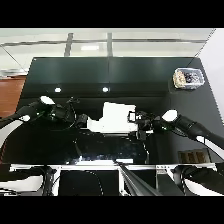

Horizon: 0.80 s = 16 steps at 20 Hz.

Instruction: Fold the box and place the chain.

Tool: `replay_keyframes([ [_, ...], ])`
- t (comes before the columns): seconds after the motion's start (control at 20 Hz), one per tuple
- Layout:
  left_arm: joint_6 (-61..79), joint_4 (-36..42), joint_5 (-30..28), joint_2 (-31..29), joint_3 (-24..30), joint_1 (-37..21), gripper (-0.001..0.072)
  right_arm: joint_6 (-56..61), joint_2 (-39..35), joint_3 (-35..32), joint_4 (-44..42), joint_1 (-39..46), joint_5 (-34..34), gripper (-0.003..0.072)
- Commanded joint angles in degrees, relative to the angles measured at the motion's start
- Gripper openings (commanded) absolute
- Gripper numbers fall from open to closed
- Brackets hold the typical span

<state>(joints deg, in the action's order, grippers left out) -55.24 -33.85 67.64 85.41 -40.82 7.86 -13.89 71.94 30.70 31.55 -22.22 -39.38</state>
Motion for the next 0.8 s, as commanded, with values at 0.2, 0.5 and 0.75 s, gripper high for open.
replay_keyframes([
  [0.2,1.27,2.29,0.96,0.02,0.02,0.02,0.0026,-0.07,0.0,0.0,0.0,-0.07,-0.02,0.0064],
  [0.5,2.69,2.23,1.38,0.0,-0.02,0.81,0.0022,-0.07,0.0,0.0,0.0,-0.07,-0.02,0.0064],
  [0.75,2.49,1.6,-1.11,-0.02,-0.76,2.08,0.0023,-0.07,0.0,0.0,0.0,-0.07,-0.02,0.0064],
])
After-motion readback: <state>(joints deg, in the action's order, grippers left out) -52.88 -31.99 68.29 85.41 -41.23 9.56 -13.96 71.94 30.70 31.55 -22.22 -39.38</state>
